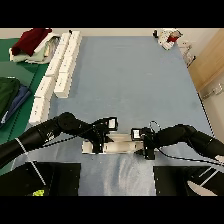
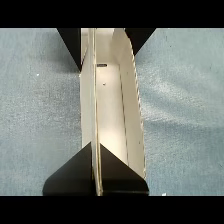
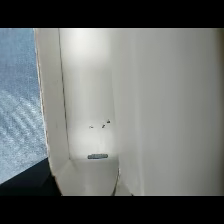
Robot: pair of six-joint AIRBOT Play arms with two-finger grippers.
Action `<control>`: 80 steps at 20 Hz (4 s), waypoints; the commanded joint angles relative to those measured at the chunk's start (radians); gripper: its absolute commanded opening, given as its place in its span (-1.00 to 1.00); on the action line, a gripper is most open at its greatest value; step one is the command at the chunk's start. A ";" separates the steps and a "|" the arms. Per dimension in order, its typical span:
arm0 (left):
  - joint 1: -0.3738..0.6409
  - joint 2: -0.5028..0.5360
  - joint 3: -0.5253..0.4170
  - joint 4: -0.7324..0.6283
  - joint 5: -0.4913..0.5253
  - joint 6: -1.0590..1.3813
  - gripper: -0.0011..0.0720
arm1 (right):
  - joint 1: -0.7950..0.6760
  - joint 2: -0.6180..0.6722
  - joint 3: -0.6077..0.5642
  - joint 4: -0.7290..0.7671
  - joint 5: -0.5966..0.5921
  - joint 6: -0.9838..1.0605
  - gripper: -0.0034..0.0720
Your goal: Fold the box.
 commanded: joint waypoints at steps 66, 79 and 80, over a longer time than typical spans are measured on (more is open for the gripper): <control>-0.098 0.085 0.058 -0.090 -0.035 -0.958 -0.93 | 0.000 0.000 0.010 -0.005 0.003 0.001 0.44; 0.061 -0.208 0.095 -0.048 -0.010 -1.025 -0.93 | 0.000 0.000 0.010 -0.005 0.003 0.001 0.44; 0.061 -0.219 0.095 -0.049 -0.006 -1.025 -0.93 | 0.000 0.000 0.010 -0.005 0.003 0.001 0.44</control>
